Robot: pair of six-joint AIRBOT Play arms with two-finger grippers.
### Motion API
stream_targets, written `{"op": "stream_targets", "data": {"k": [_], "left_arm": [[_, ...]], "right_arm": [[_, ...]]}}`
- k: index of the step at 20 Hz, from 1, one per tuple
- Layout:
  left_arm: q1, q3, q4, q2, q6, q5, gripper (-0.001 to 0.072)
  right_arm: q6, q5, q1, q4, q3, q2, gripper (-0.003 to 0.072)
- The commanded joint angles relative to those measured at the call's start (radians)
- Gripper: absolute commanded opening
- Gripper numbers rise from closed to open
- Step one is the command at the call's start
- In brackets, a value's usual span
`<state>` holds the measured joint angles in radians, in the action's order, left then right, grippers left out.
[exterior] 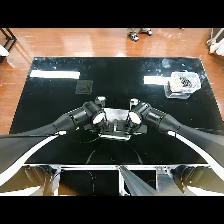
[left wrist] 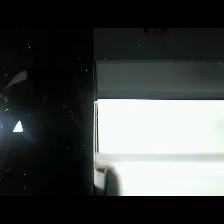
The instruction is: Fold the box and place the chain.
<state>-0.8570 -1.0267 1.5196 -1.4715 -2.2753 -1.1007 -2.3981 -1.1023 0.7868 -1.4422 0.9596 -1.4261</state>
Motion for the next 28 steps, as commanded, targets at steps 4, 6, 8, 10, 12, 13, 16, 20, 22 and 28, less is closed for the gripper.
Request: {"op": "stream_targets", "data": {"k": [4, 6, 8, 10, 12, 13, 16, 20, 22, 28], "left_arm": [[0.0, 0.0, -0.002, 0.0, 0.001, 0.0, 0.0022], [0.0, 0.0, -0.002, 0.0, 0.001, 0.0, 0.0022], [0.0, 0.0, -0.006, 0.0, 0.001, 0.0, 0.0022], [0.0, 0.0, -0.007, 0.0, 0.001, 0.0, 0.0022], [0.0, 0.0, -0.007, 0.0, 0.001, 0.0, 0.0022], [0.0, 0.0, -0.007, 0.0, 0.001, 0.0, 0.0022], [0.0, 0.0, -0.009, 0.0, 0.001, 0.0, 0.0022], [0.0, 0.0, -0.01, 0.0, 0.001, 0.0, 0.0022], [0.0, 0.0, -0.01, 0.0, 0.001, 0.0, 0.0022], [0.0, 0.0, -0.013, 0.0, 0.001, 0.0, 0.0022]], "right_arm": [[-0.004, 0.022, 0.001, 0.017, 0.001, 0.0, 0.0019], [-0.003, 0.019, 0.001, 0.019, 0.001, 0.0, 0.0019], [-0.003, 0.01, 0.001, 0.019, 0.001, 0.0, 0.0019], [-0.003, 0.006, 0.001, 0.019, 0.001, 0.001, 0.0033], [-0.002, 0.0, 0.0, 0.018, 0.003, 0.002, 0.039], [0.02, -0.008, 0.0, 0.013, 0.01, 0.003, 0.044], [0.101, -0.013, -0.003, 0.001, 0.036, 0.037, 0.0607], [0.218, -0.098, -0.035, -0.053, 0.044, 0.169, 0.0606], [0.281, -0.181, -0.058, -0.12, 0.044, 0.26, 0.0606], [0.413, -0.282, -0.286, -0.371, 0.044, 0.484, 0.0606]]}}
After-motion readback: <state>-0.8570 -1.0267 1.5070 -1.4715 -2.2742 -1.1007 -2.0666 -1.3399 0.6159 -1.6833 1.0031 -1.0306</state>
